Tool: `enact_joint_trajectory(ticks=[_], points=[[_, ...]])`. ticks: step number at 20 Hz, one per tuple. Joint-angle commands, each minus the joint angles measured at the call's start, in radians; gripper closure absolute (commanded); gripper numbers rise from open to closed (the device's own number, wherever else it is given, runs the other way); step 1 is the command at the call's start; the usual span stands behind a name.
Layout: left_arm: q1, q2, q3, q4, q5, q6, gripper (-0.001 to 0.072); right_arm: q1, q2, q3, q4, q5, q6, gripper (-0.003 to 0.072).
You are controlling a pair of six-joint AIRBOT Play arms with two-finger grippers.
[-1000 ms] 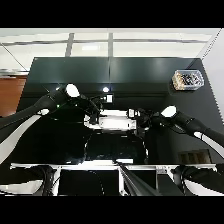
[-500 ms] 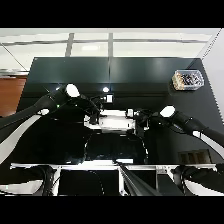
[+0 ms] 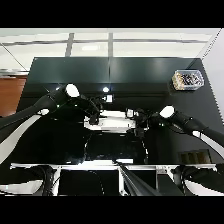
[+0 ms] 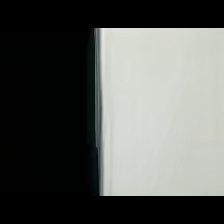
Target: Fold the box and place the chain.
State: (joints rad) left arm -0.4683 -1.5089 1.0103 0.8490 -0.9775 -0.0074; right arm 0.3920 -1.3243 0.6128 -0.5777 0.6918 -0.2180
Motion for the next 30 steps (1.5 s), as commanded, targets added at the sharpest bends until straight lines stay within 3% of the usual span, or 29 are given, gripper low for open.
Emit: enact_joint_trajectory(ticks=[1, 2, 3, 4, 6, 7, 9, 11, 12, 13, 14, 15, 16, 17, 21, 23, 27, 30], points=[[0.001, 0.001, 0.001, -0.002, -0.003, -0.039, 0.0682, 0.001, -0.001, 0.0, -0.01, -0.004, 0.005, 0.0215], [0.001, 0.003, 0.001, -0.001, -0.004, -0.076, 0.0667, 0.001, -0.001, 0.0, -0.01, -0.004, 0.005, 0.0215], [0.001, 0.007, 0.001, 0.0, -0.007, -0.105, 0.0522, 0.001, -0.001, 0.0, -0.01, -0.004, 0.005, 0.0215], [0.002, 0.018, 0.001, 0.009, -0.007, -0.118, 0.0307, 0.001, -0.001, 0.0, -0.01, -0.005, 0.005, 0.0215], [0.012, 0.064, 0.003, 0.063, -0.022, -0.194, 0.0075, 0.001, -0.001, 0.0, -0.01, -0.004, 0.005, 0.0215], [0.021, 0.097, 0.005, 0.108, -0.043, -0.259, 0.0016, 0.001, -0.001, 0.0, -0.01, -0.004, 0.005, 0.0215], [0.045, 0.177, 0.009, 0.259, -0.106, -0.452, 0.0015, 0.001, -0.001, 0.0, -0.011, -0.004, 0.004, 0.0215], [0.067, 0.251, 0.008, 0.428, -0.195, -0.65, 0.002, 0.003, -0.001, 0.0, -0.019, 0.007, 0.001, 0.0215], [0.078, 0.279, 0.008, 0.475, -0.253, -0.733, 0.0078, 0.006, -0.001, 0.0, -0.026, 0.007, 0.0, 0.0215], [0.089, 0.296, 0.007, 0.482, -0.317, -0.792, 0.0292, 0.008, -0.001, -0.001, -0.029, 0.007, 0.001, 0.0216], [0.1, 0.302, 0.006, 0.456, -0.399, -0.813, 0.0622, 0.01, -0.001, -0.001, -0.029, 0.006, 0.0, 0.0216], [0.106, 0.301, -0.001, 0.396, -0.473, -0.81, 0.0683, 0.01, -0.001, -0.001, -0.029, 0.006, 0.001, 0.0263], [0.108, 0.301, -0.025, 0.302, -0.494, -0.809, 0.0683, 0.01, -0.001, -0.001, -0.029, 0.006, 0.001, 0.0465], [0.106, 0.301, -0.068, 0.175, -0.478, -0.806, 0.0683, 0.01, -0.001, -0.002, -0.029, 0.006, 0.001, 0.0556], [0.069, 0.301, -0.274, -0.269, -0.234, -0.631, 0.0683, 0.01, -0.001, -0.001, -0.028, 0.003, 0.001, 0.0558], [0.076, 0.301, -0.316, -0.412, -0.115, -0.499, 0.0683, 0.01, -0.001, -0.001, -0.028, 0.003, 0.001, 0.0558], [0.084, 0.294, -0.319, -0.603, 0.21, -0.299, 0.0682, 0.01, -0.001, -0.001, -0.027, 0.002, 0.001, 0.0558], [0.084, 0.237, -0.297, -0.638, 0.344, -0.247, 0.0682, 0.01, -0.001, -0.001, -0.027, 0.002, 0.001, 0.0558]])
